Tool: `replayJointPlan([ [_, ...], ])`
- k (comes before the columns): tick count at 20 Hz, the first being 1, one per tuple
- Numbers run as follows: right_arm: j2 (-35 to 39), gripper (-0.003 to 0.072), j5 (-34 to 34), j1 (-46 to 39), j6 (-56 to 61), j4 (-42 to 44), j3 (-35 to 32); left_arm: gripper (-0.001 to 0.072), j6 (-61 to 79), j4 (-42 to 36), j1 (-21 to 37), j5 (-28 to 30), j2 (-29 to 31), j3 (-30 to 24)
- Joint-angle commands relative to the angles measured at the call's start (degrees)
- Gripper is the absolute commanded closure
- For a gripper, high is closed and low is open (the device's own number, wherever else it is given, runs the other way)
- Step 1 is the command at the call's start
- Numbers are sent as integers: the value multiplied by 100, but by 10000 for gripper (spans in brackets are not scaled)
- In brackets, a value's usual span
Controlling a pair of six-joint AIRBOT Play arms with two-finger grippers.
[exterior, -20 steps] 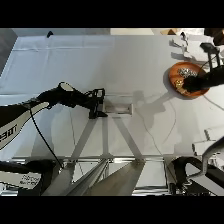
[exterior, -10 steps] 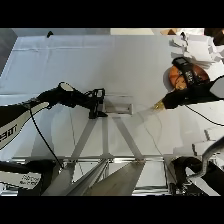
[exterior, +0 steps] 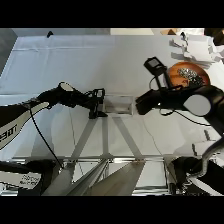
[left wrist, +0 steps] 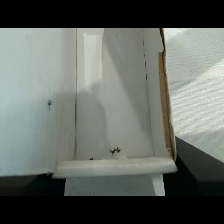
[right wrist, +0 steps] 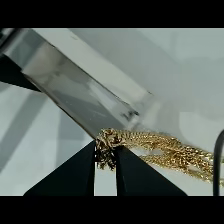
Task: Fold the box and place the chain.
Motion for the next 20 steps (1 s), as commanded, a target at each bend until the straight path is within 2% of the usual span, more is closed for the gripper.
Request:
replayJointPlan([
  [1, -243, 680, -651, 592, 61, 26, 0, 434, 2, 2, -2, 2, -2, 0],
  [7, -1058, 681, -1738, 688, -20, 1152, 0, 434, 2, 2, -2, 2, -2, 0],
  [10, -1191, 681, -2133, 697, -24, 1384, 0, 434, 2, 2, -2, 0, -2, 0],
  [17, -1679, 679, -2629, 1169, -566, 1322, 0, 434, 2, 2, -2, 2, -2, 0],
  [20, -1952, 680, -2621, 1169, -175, 540, 0, 434, 2, 2, -2, 2, -2, 0],
])
